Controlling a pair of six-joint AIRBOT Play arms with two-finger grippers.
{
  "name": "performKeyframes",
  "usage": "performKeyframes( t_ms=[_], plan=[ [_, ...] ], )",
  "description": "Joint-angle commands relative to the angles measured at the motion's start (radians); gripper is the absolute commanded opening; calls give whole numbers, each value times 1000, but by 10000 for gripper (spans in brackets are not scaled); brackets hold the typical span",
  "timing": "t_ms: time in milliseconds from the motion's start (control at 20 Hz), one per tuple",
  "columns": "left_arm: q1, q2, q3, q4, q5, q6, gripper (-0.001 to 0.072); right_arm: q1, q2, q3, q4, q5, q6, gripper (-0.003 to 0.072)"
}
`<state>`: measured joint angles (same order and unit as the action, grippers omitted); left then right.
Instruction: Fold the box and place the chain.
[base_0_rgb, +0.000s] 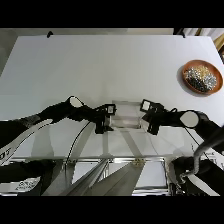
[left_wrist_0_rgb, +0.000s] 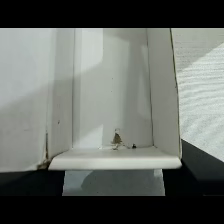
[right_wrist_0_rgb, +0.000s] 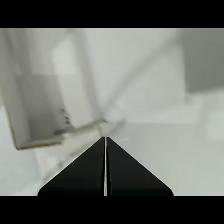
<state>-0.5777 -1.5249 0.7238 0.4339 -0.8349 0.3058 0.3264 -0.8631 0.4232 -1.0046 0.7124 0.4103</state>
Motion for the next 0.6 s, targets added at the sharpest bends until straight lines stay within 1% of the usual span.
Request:
performKeyframes(
  t_ms=[0, 50, 100, 150, 250, 300, 400, 550],
  plan=[
    [1, 1, 0, 1, 1, 1, 394, -88, 182, 0, -106, 58, 287, 21],
    [1, 1, 0, 1, 0, 0, 394, -117, 238, 0, -113, 82, 352, 20],
    [1, 1, 0, 1, 0, 0, 394, -145, 280, 0, -133, 93, 460, 20],
    [1, 1, 0, 1, 0, 0, 394, -174, 310, 0, -172, 93, 626, 20],
    [1, 1, 0, 1, 0, 0, 394, -233, 320, 0, -246, 113, 899, 20],
    [1, 1, 0, 1, 0, 0, 394, -258, 311, 0, -259, 134, 961, 20],
    [1, 1, 0, 1, 0, 0, 394, -297, 264, 0, -251, 198, 1009, 20],
    [1, 1, 0, 1, 0, 0, 394, -303, 127, 0, -190, 301, 990, 20]
  ],
)
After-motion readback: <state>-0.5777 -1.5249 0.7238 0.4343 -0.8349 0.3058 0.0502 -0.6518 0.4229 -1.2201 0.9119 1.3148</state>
